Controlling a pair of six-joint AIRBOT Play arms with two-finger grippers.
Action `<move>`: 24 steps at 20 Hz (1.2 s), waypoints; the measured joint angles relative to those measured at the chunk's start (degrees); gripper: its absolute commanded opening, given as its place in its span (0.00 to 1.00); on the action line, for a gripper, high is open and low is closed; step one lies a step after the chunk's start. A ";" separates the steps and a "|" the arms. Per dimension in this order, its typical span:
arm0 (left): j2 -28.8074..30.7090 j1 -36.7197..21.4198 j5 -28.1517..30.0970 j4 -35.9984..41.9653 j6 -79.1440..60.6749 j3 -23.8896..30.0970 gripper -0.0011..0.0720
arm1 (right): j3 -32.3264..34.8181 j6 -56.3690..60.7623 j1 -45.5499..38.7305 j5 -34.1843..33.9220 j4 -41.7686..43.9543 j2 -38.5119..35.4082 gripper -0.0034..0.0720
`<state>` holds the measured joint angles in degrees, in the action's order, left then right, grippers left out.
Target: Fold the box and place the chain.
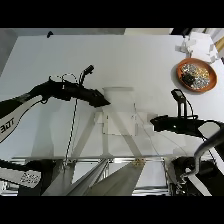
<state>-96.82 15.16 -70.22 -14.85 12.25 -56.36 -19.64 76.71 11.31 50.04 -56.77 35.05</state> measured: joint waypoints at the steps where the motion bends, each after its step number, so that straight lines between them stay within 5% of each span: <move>1: -0.50 0.92 -0.24 0.68 -1.53 -0.07 0.52 | 0.00 0.00 0.00 0.00 0.00 0.00 0.06; 5: -1.53 4.85 0.48 1.07 -6.10 -0.24 0.06 | 0.00 0.02 0.00 0.11 -0.07 0.00 0.06; 6: -1.64 5.44 0.87 0.83 -6.75 -0.28 0.02 | 0.00 0.00 0.00 -0.02 0.00 0.00 0.06; 8: -1.64 5.92 1.36 0.24 -7.93 -0.28 0.02 | 0.00 0.00 0.02 -0.02 0.02 0.00 0.07; 13: 0.98 5.97 2.56 -1.81 -12.81 -0.28 0.02 | -0.42 0.00 0.00 0.09 0.85 -0.11 0.59; 24: 9.70 10.03 5.57 -9.18 -21.46 3.30 0.01 | -12.13 -0.11 0.02 6.08 -8.11 -1.62 0.59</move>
<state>-87.11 25.19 -64.64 -24.03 -9.21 -53.06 -31.77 76.60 11.33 56.12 -64.88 33.43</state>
